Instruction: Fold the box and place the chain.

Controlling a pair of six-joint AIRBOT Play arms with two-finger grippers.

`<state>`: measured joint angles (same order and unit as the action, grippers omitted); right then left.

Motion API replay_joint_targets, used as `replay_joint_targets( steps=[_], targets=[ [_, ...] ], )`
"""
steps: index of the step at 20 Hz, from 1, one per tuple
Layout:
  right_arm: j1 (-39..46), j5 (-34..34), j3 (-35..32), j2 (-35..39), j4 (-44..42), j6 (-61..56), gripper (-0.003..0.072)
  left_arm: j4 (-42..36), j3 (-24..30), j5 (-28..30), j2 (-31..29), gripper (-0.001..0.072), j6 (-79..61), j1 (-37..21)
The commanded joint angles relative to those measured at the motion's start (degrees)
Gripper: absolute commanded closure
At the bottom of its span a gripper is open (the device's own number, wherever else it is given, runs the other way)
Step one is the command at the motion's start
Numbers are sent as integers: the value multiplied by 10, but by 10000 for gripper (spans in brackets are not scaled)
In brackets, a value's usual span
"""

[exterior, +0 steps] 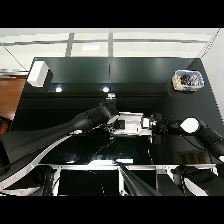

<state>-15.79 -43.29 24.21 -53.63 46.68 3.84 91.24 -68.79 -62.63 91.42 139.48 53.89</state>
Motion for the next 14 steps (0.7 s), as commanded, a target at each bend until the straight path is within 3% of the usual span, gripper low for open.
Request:
replay_joint_targets(
  steps=[1, 5, 6, 7, 11, 14],
  targets=[
    [0, 4, 1, 1, -22, 5, 215, -2, -1, 0, 0, 681, 0, -1],
    [0, -16, 1, -13, -59, 5, 241, -2, -1, 0, 0, 681, 0, -1],
    [-1, -19, 1, -19, -72, 5, 431, -2, -1, 0, 0, 681, 0, -1],
    [-6, -19, 1, -22, -75, 5, 458, -2, -1, 0, 0, 681, 0, -1],
    [-37, -12, 1, -35, -81, 5, 459, -2, -1, 0, 0, 681, 0, -1],
    [-55, 47, 0, -42, -128, 4, 455, -2, -1, 0, 0, 681, 0, -1]
  ],
)
